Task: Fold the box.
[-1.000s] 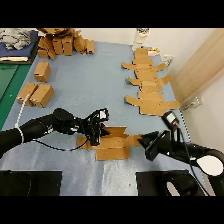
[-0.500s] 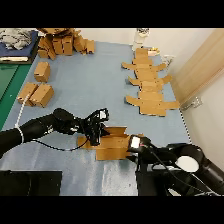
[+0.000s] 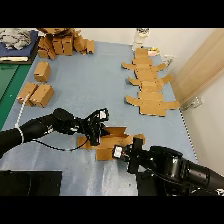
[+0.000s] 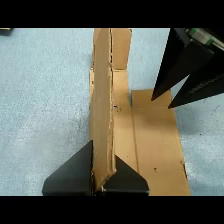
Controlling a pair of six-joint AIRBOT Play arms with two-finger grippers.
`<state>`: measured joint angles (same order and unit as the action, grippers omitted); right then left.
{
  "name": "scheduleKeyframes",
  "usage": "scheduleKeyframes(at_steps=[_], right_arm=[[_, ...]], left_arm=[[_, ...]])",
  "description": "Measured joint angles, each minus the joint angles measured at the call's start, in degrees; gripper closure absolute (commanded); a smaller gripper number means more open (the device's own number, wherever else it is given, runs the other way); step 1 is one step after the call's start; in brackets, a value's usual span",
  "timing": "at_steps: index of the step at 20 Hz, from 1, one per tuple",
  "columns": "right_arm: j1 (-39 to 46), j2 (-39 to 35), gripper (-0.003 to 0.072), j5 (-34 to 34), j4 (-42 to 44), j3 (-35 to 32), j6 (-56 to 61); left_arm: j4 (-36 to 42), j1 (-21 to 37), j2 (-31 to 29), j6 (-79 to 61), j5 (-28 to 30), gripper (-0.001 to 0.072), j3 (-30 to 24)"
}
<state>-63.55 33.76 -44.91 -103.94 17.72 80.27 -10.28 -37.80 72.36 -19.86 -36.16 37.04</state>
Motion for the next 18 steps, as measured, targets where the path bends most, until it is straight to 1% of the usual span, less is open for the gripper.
scheduleKeyframes(at_steps=[1,4,6,7,8,9,12,15,16,17,18], right_arm=[[-1.81,0.37,0.0452,-0.04,-3.78,-0.33,2.69],[-6.97,1.4,0.0451,-1.64,-16.44,-1.66,13.81],[-10.56,1.81,0.0451,-2.51,-20.76,-2.16,18.95],[-12.7,1.95,0.044,-2.75,-21.97,-2.34,20.63],[-14.78,2.05,0.0358,-3.15,-22.45,-2.43,22.01],[-16.81,2.1,0.0302,-3.56,-22.88,-2.54,23.5],[-21.77,2.25,0.0302,-5.62,-23.47,-2.67,29.49],[-23.74,2.32,0.0301,-7.19,-23.5,-2.69,32.94],[-24.11,2.34,0.0258,-7.56,-23.47,-2.69,33.66],[-24.33,2.36,0.0126,-7.78,-23.37,-2.69,34.12],[-24.52,2.36,0.0079,-7.96,-23.19,-2.69,34.45]], left_arm=[[0.0,0.0,0.0,0.0,0.0,0.0697,0.0],[0.0,0.0,0.0,0.0,0.0,0.0697,0.0],[0.0,0.0,0.0,0.0,0.02,0.0697,0.0],[0.02,-0.11,0.0,0.0,0.0,0.0697,0.0],[0.0,-0.11,0.0,0.0,-0.04,0.0697,0.0],[-0.02,-0.11,0.0,0.0,-0.22,0.0696,0.0],[-0.02,-0.11,0.0,0.0,-0.26,0.0697,0.0],[-0.02,-0.11,0.0,0.0,-0.35,0.0697,0.0],[0.0,-0.11,0.0,0.0,-0.35,0.0697,0.0],[0.0,-0.11,0.0,0.0,-0.35,0.0697,0.0],[-0.02,-0.11,0.0,0.0,-0.37,0.0697,0.0]])
